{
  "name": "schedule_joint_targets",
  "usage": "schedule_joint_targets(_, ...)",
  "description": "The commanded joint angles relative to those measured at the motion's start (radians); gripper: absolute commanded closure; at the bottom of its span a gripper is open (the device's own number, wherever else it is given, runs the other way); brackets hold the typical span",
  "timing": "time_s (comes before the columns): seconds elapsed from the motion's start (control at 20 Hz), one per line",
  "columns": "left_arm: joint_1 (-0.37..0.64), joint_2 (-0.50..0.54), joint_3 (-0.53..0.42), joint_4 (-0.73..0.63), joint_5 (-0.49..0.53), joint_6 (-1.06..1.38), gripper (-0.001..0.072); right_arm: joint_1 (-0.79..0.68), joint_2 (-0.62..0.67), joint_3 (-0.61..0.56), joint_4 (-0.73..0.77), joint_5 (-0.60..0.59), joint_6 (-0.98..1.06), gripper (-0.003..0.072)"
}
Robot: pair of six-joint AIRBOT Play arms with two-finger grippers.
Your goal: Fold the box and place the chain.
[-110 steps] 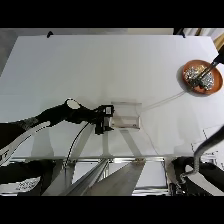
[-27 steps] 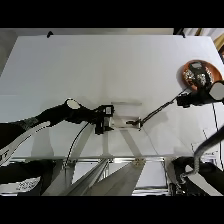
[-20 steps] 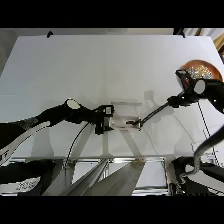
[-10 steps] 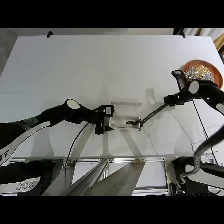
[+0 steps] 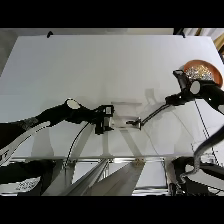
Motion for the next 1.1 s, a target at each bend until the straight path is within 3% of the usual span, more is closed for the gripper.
schedule_joint_targets(0.0, 0.000, 0.000, 0.000, 0.000, 0.000, 0.000, 0.0497, 0.001, 0.127, 0.001, 0.006, 0.059, -0.001, 0.0672)
schedule_joint_targets(0.6, 0.000, 0.000, 0.000, 0.000, 0.000, 0.000, 0.0497, 0.000, 0.809, 0.001, 0.142, 0.342, -0.088, 0.0672)
schedule_joint_targets(0.85, 0.000, 0.000, 0.000, 0.000, 0.000, 0.000, 0.0497, 0.000, 0.996, 0.001, 0.332, 0.394, -0.117, 0.0672)
schedule_joint_targets(1.05, 0.000, 0.000, 0.000, 0.000, 0.000, 0.000, 0.0497, 0.000, 1.063, 0.001, 0.547, 0.476, -0.254, 0.0672)
